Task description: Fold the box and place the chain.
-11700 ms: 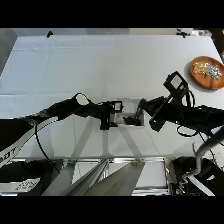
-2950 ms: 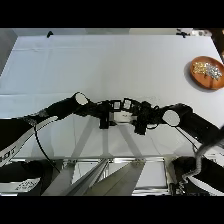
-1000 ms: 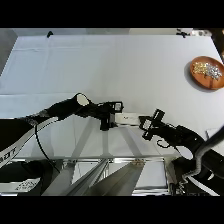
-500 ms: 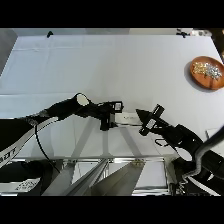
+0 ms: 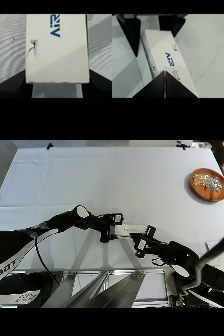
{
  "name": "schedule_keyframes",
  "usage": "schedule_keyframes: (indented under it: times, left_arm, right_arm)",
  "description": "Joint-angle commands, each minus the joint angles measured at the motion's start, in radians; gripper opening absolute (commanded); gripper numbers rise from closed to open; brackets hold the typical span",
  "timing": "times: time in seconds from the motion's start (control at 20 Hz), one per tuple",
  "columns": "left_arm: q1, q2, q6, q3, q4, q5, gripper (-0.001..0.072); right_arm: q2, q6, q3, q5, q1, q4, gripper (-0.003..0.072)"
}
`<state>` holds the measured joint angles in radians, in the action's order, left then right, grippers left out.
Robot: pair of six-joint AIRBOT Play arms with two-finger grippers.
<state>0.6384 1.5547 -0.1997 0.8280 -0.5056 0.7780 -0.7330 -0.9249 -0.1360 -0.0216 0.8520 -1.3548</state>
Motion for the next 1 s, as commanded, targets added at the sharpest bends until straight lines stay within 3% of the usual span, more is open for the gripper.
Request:
schedule_keyframes:
  times: [0.0,0.35,0.5,0.7,0.95]
  left_arm:
    - [-0.001,-0.001,0.002,0.001,0.000,0.000,0.0445]
    - [-0.001,-0.001,0.002,0.001,0.000,0.000,0.0445]
    - [-0.001,-0.001,0.002,0.001,0.000,0.000,0.0445]
    - [-0.001,-0.001,0.002,0.001,0.000,0.000,0.0445]
    - [-0.001,-0.001,0.002,0.001,0.000,0.000,0.0445]
  right_arm:
    - [-0.063,-0.003,0.001,0.036,0.008,0.001,0.0009]
    - [-0.116,0.006,0.002,0.047,0.047,-0.004,0.0009]
    - [-0.109,0.018,0.001,-0.023,0.046,-0.004,0.0009]
    - [-0.049,0.018,0.001,-0.119,0.046,-0.004,0.0010]
    - [0.098,0.017,0.001,-0.025,0.016,-0.003,0.0010]
